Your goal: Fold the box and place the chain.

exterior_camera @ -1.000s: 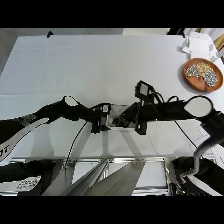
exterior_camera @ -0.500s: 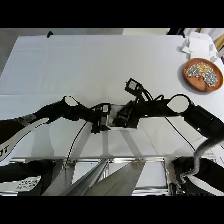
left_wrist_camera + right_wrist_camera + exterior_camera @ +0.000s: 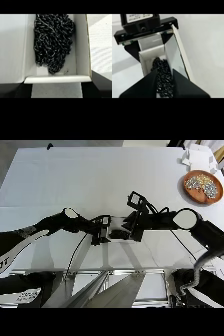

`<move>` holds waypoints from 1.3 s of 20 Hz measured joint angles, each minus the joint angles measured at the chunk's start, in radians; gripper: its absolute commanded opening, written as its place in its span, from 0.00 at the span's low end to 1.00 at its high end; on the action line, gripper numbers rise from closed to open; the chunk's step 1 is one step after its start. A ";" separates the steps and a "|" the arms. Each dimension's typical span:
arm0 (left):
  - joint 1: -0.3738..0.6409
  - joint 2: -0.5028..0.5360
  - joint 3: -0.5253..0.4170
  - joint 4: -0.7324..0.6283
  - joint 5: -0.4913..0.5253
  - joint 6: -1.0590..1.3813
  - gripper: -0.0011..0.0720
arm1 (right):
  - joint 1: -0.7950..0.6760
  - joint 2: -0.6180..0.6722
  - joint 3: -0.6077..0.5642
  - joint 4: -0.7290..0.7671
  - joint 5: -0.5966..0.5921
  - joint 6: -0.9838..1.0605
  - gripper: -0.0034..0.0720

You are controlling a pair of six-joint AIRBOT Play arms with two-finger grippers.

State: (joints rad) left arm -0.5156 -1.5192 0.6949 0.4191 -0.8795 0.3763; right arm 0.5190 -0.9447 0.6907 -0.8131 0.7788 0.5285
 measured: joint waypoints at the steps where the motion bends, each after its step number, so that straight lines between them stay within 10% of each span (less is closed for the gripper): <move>1: 0.000 0.000 0.000 0.000 0.000 0.000 0.30 | -0.005 0.031 0.000 -0.055 0.015 0.014 0.24; 7: 0.000 0.000 0.000 0.000 0.000 0.000 0.30 | -0.154 0.121 -0.014 -0.387 0.134 0.224 0.26; 11: 0.000 0.000 0.000 0.000 0.000 0.000 0.30 | -0.272 0.103 -0.060 -0.470 0.096 0.316 0.55; 26: 0.000 0.000 0.000 0.000 0.000 0.000 0.30 | -0.163 -0.198 -0.116 -0.490 -0.088 0.125 0.43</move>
State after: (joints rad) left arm -0.5156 -1.5192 0.6949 0.4191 -0.8795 0.3763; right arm 0.3561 -1.1427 0.5743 -1.3033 0.6907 0.6537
